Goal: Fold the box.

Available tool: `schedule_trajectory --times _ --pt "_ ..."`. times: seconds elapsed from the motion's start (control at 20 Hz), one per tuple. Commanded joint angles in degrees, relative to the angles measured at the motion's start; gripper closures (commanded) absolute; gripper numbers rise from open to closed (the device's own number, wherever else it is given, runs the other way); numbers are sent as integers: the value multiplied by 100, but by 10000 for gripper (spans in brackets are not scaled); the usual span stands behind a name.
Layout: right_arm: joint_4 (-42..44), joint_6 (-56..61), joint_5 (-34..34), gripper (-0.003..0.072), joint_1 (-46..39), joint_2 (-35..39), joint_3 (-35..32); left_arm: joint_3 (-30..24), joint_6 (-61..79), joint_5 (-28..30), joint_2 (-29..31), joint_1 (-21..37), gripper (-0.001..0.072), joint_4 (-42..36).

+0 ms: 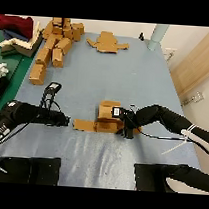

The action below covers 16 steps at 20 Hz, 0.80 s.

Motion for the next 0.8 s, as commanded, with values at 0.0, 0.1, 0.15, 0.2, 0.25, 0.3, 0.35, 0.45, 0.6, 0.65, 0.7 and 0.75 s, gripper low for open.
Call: schedule_trajectory --times 0.0,0.1,0.15,0.2,0.25,0.3,0.35,0.45,0.6,0.65,0.7,0.75 --pt "0 2 -4 146 2 0 2 -243 -754 293 -562 114 700 -732" --pt "0 0 -4 146 2 0 2 -240 -131 671 -981 -68 699 -1593" --pt "0 0 -2 146 2 0 2 -229 76 828 -1191 -168 700 -1934" --pt "0 0 -2 146 2 0 2 -232 133 940 -1373 -247 700 -2159" --pt "0 0 -2 146 2 -2 2 -229 164 1016 -1515 -319 700 -2284" --pt "0 0 -4 146 2 0 2 -229 219 1054 -1609 -391 700 -2354" --pt "0 0 -4 146 2 0 2 -229 216 1060 -1620 -444 700 -2382" --pt "-2 0 -2 146 2 0 2 -229 216 1071 -1497 -479 700 -2483" --pt "-2 0 -2 146 2 0 2 -229 514 1119 -1285 -481 700 -2924" --pt "-2 0 -2 146 2 0 2 -232 739 1117 -1290 -481 700 -3097" --pt "-2 0 -2 146 2 0 2 -232 804 1119 -1303 -481 700 -3191" --pt "-2 0 -4 146 2 0 2 -232 892 1121 -1327 -481 700 -3283"
